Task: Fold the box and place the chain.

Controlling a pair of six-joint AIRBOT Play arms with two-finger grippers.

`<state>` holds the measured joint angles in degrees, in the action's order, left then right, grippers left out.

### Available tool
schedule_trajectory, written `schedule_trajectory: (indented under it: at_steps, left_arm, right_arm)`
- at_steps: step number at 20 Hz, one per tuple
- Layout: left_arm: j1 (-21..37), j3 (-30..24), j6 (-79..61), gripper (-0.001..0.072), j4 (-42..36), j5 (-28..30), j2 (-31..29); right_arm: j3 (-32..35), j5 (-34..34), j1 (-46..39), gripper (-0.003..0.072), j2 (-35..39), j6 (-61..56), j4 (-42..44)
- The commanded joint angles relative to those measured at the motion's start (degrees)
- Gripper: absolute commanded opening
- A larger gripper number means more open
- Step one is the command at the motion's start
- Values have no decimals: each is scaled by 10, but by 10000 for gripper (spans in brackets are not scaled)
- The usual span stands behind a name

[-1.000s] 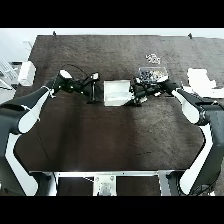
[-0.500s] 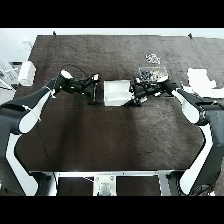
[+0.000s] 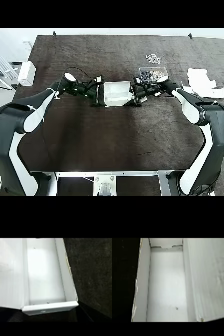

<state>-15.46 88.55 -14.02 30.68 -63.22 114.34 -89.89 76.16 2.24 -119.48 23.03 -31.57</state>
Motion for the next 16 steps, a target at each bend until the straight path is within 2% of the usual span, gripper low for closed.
schedule_trajectory:
  at_steps: [1, 9, 16]
  left_arm:
    - [-1, 2, 0, 720, -20, 16, 14]
    - [-3, 4, -21, 715, -42, 63, 19]
    - [-4, 4, -63, 715, -55, 49, 32]
  right_arm:
    - [0, 0, 0, 572, 0, 0, 0]
    - [0, 0, 0, 572, 0, 0, 0]
    - [0, 0, 0, 572, 0, 0, 0]
